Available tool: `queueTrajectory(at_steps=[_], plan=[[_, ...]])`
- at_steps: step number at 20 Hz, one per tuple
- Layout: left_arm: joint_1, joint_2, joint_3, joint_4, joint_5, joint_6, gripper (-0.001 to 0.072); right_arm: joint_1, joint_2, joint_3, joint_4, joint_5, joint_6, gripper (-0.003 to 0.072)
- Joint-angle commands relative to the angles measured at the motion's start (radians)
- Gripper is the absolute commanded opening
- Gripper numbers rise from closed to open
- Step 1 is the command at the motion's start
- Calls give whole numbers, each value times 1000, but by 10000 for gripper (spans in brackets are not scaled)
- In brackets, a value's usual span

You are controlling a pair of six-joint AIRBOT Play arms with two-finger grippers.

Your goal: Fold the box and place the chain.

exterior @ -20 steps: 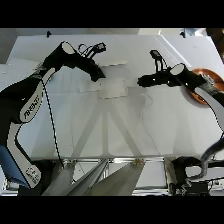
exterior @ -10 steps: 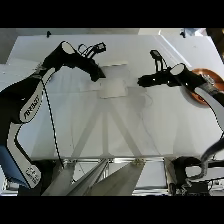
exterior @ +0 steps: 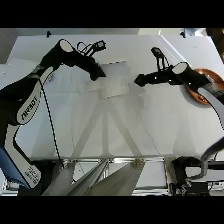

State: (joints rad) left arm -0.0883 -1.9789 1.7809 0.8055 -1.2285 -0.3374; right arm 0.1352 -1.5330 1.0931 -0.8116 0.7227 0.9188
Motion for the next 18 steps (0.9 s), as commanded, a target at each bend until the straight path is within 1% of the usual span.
queueTrajectory(at_steps=[1, 3, 5, 6, 8, 11, 13, 16, 18], plan=[[2, 53, 0, 18, -89, 1, 3, 0, 85, 2, -102, -3, 7, 577], [2, 89, 0, 13, -203, -3, 2, 0, 145, 2, -206, -2, 67, 577], [-1, 115, 0, -36, -327, -3, 1, 0, 197, 2, -305, 6, 120, 577], [-6, 125, -1, -58, -351, -3, 1, 0, 218, 2, -343, 11, 144, 577], [-29, 144, -30, -60, -331, -8, 0, 0, 242, 2, -366, 32, 162, 577], [-79, 179, -140, -32, -305, -6, -2, 0, 248, 2, -367, 80, 162, 576], [-89, 214, -209, -22, -277, -6, -3, 0, 248, 2, -369, 104, 162, 576], [-87, 263, -291, 13, -184, 14, -3, 0, 248, 2, -369, 102, 162, 576], [-88, 261, -330, 8, -106, 46, -3, 0, 248, 2, -370, 95, 161, 576]])
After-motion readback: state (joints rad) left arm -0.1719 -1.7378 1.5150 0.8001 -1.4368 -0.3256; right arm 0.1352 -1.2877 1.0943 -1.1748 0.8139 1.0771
